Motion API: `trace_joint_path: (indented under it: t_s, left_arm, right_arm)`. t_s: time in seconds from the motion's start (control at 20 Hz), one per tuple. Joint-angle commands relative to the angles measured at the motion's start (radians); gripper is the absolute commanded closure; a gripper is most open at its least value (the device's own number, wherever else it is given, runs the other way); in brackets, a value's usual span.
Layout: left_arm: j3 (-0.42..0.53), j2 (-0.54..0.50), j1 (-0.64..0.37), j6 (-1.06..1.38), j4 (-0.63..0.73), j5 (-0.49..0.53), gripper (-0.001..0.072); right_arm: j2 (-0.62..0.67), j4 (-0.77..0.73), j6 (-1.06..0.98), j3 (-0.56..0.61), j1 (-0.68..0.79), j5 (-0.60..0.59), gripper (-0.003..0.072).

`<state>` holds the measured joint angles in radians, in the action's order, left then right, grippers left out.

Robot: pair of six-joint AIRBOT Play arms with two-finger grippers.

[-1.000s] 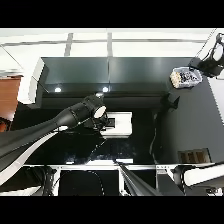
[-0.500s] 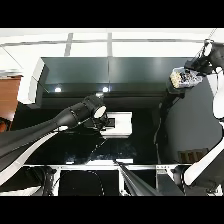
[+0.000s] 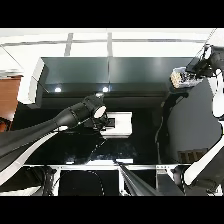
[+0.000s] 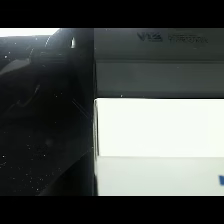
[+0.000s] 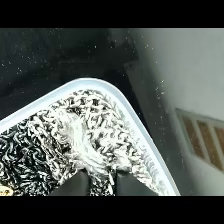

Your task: Fold the box and place the chain.

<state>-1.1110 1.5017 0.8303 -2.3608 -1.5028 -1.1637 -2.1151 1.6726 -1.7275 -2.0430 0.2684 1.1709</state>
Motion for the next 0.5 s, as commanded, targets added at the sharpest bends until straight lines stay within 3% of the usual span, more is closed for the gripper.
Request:
trace_joint_path:
  t_s: [0.0, 0.2, 0.45]
  left_arm:
    - [0.0, 0.001, -0.001, 0.0, 0.001, -0.001, 0.0684]
    - [0.0, 0.001, -0.001, 0.0, 0.001, -0.001, 0.0684]
    - [-0.001, 0.001, -0.001, 0.0, 0.0, -0.001, 0.0684]
  right_arm:
    - [0.003, 0.002, 0.028, -0.001, 0.002, 0.047, 0.0647]
    - [0.124, -0.004, 0.114, -0.001, -0.003, 0.093, 0.0678]
    - [0.402, -0.342, 0.249, 0.013, 0.018, 0.108, 0.0684]
